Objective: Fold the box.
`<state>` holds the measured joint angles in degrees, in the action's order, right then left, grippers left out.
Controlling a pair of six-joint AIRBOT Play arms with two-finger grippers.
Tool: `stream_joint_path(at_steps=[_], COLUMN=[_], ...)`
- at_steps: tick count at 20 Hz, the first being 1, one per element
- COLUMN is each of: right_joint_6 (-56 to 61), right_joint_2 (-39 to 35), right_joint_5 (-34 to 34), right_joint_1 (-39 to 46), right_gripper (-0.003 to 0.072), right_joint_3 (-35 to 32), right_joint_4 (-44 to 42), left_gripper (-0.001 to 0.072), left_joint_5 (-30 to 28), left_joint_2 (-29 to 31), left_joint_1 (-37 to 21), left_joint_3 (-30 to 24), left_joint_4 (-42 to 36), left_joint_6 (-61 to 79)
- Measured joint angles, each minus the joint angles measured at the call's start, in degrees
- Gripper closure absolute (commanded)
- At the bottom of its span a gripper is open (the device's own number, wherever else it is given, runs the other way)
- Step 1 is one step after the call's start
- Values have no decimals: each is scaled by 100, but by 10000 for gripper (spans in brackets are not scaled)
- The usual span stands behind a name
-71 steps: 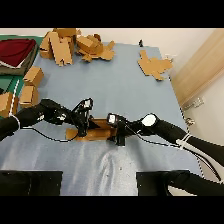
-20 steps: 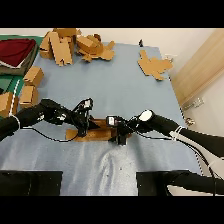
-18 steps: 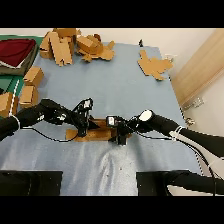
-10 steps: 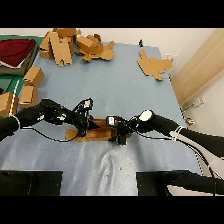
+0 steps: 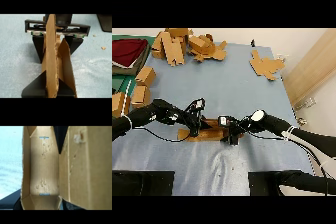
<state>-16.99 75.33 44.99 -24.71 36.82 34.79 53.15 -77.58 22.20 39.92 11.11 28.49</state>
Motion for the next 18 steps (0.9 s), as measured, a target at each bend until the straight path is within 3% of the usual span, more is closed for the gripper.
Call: stream_joint_path(at_steps=[16, 18], right_joint_6=[2, 2], right_joint_2=[0, -2], right_joint_5=[-42, -44], right_joint_1=[0, 0], right_gripper=[104, 214], right_joint_3=[0, 0], right_joint_4=[-7, -4], left_gripper=[695, 695], left_joint_5=[33, 37], left_joint_2=[0, 0], left_joint_1=[0, 0], left_joint_3=[0, 0], left_joint_4=[0, 4], left_joint_6=[0, 0])
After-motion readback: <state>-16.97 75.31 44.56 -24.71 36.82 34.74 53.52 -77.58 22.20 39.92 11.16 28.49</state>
